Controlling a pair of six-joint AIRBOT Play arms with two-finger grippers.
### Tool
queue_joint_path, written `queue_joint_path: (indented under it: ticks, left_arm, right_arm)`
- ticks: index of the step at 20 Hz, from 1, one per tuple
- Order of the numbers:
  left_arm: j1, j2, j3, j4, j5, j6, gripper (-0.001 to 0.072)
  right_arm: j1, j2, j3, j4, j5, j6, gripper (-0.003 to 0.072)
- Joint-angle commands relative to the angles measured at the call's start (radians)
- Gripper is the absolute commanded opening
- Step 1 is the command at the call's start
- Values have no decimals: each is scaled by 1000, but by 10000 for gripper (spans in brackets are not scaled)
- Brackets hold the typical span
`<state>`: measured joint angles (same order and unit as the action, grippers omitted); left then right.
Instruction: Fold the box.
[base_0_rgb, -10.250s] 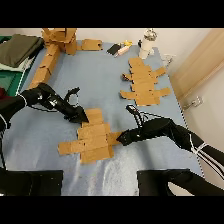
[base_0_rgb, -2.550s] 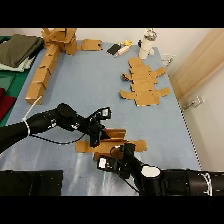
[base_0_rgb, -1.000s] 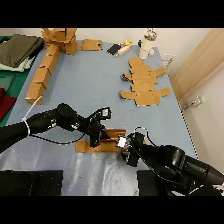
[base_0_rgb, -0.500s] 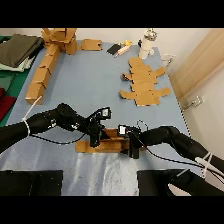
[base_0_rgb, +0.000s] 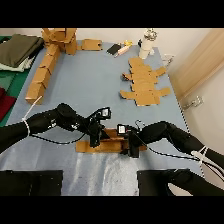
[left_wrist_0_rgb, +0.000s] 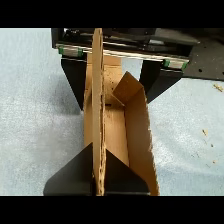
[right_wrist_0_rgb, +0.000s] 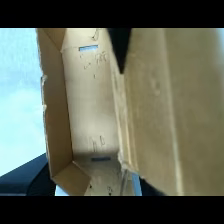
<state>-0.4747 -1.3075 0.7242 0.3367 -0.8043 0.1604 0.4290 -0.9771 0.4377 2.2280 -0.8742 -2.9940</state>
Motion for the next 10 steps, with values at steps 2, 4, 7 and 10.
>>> queue_joint_path:
  ticks: [2,4,7,10]
  left_arm:
    - [1,-1,0,0,0,0,12]
    - [1,-1,0,0,0,0,11]
    - [1,-1,0,0,0,0,11]
    - [1,-1,0,0,0,0,11]
  right_arm:
    - [-1,4,1,-26,-7,-8,705]
    - [3,4,0,-17,-7,-8,703]
    - [3,4,-1,-13,-6,-8,700]
    - [3,0,-1,-14,1,-8,690]
